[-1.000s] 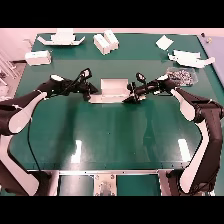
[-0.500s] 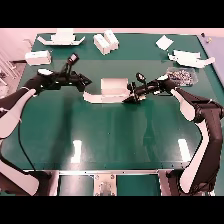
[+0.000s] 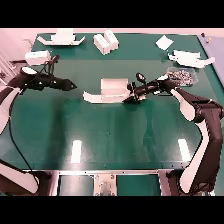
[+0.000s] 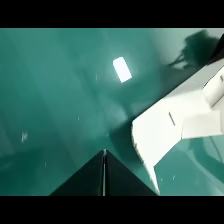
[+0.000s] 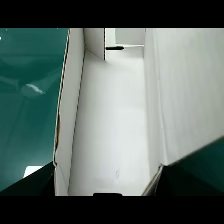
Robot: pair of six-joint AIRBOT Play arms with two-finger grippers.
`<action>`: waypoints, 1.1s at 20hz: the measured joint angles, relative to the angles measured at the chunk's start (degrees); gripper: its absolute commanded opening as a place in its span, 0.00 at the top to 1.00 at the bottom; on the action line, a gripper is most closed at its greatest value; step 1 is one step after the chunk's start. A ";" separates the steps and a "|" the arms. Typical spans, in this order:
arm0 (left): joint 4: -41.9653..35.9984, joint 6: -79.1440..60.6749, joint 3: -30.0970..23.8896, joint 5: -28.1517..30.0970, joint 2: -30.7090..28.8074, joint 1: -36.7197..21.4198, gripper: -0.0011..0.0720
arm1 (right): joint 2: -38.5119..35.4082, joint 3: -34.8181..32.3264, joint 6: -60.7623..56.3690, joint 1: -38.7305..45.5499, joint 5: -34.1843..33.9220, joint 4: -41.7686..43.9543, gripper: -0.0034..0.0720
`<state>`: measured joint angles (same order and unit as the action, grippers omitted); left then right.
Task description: Fold the box and place the chain.
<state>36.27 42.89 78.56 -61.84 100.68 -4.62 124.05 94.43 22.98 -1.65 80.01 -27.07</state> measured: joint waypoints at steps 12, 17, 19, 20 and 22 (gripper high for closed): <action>-0.50 8.87 0.02 -6.73 7.28 0.63 0.95 | 0.00 0.02 0.00 0.00 0.00 0.02 0.33; -2.05 8.74 0.04 -5.09 8.22 4.31 0.95 | 0.00 0.00 0.00 0.00 0.00 0.02 0.33; -2.38 8.72 0.04 -4.07 8.33 5.60 0.95 | 0.00 0.00 0.00 0.00 0.00 0.02 0.33; -2.60 8.72 0.04 -3.69 8.39 6.03 0.95 | 0.00 0.02 -0.02 0.00 0.00 0.02 0.33; -3.13 8.72 0.04 -3.23 8.57 6.45 0.95 | 0.00 0.00 0.00 0.00 0.00 0.02 0.33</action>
